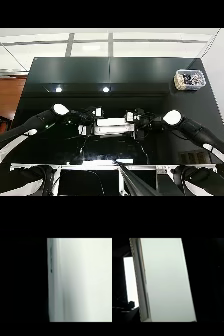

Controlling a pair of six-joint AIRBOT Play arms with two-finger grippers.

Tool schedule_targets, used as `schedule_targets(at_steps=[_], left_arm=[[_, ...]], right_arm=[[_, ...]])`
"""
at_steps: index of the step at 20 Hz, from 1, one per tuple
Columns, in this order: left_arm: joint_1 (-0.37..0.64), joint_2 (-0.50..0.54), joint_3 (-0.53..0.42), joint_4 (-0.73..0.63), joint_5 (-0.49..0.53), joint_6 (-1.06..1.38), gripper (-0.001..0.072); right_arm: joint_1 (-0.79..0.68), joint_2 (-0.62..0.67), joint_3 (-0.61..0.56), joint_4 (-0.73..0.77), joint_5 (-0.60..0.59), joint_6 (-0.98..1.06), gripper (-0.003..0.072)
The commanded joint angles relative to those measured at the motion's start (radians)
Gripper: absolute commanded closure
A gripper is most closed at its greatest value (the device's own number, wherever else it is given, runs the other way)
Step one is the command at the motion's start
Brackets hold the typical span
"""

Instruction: Fold the box and place the chain.

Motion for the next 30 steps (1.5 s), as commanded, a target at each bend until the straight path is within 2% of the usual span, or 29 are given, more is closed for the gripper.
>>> schedule_targets(at_steps=[1, 5, 12, 19, 30], left_arm=[[0.000, 0.000, 0.000, -0.001, 0.005, 0.006, 0.0681], [-0.009, 0.000, 0.000, -0.002, 0.004, 0.007, 0.0681], [-0.013, 0.000, 0.000, 0.000, 0.012, 0.006, 0.0681], [-0.013, 0.000, 0.000, 0.000, 0.058, 0.007, 0.0680], [-0.013, 0.000, 0.000, 0.000, 0.054, 0.006, 0.0680]], right_arm=[[-0.015, -0.051, 0.000, 0.066, 0.053, -0.076, 0.0051], [0.018, -0.116, -0.002, 0.084, -0.008, -0.098, 0.0050], [0.018, -0.145, -0.002, 0.053, -0.026, -0.097, 0.0050], [-0.006, -0.145, -0.002, 0.055, -0.021, -0.071, 0.0050], [-0.010, -0.145, -0.002, 0.009, -0.042, -0.018, 0.0050]])
